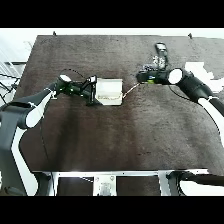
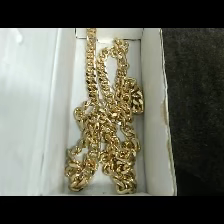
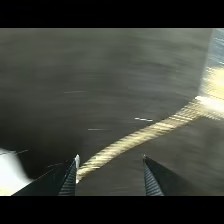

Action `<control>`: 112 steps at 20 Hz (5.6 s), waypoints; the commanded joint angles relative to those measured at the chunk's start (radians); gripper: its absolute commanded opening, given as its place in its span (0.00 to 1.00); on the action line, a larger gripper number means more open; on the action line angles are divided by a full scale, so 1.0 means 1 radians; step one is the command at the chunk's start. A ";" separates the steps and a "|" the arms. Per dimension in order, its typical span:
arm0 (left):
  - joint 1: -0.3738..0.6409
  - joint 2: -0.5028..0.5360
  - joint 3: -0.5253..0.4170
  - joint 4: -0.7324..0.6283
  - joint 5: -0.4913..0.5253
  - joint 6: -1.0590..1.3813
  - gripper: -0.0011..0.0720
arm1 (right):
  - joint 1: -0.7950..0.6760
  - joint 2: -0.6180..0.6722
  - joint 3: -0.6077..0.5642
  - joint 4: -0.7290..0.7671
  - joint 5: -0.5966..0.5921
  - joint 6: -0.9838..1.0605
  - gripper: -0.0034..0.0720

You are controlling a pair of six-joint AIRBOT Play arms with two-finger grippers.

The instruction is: Fold the box and place the chain.

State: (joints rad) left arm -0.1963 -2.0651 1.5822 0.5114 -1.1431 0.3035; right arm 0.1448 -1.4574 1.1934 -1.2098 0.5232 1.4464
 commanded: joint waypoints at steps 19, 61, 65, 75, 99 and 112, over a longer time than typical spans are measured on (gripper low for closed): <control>0.000 0.001 0.000 0.000 0.001 0.000 0.41 | -0.079 -0.253 0.308 0.238 0.067 -0.175 0.06; 0.000 0.001 0.000 0.000 0.000 0.000 0.41 | 0.426 -0.171 0.033 0.024 -0.105 0.043 0.06; 0.000 0.001 0.000 0.000 0.000 0.000 0.41 | 0.400 -0.183 0.034 0.020 -0.098 0.042 0.71; 0.000 0.001 0.000 -0.001 0.000 0.000 0.41 | -0.010 -0.019 -0.037 -0.105 -0.096 0.186 0.70; 0.000 0.001 0.000 -0.003 0.001 0.000 0.41 | -0.009 -0.084 0.313 0.020 -0.076 -0.028 0.06; 0.000 0.001 0.000 -0.003 0.000 0.000 0.41 | 0.272 0.343 0.313 -0.045 0.073 -0.093 0.06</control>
State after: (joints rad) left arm -0.1963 -2.0651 1.5822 0.5079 -1.1431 0.3038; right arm 0.3431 -1.1549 1.5059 -1.2419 0.5758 1.3540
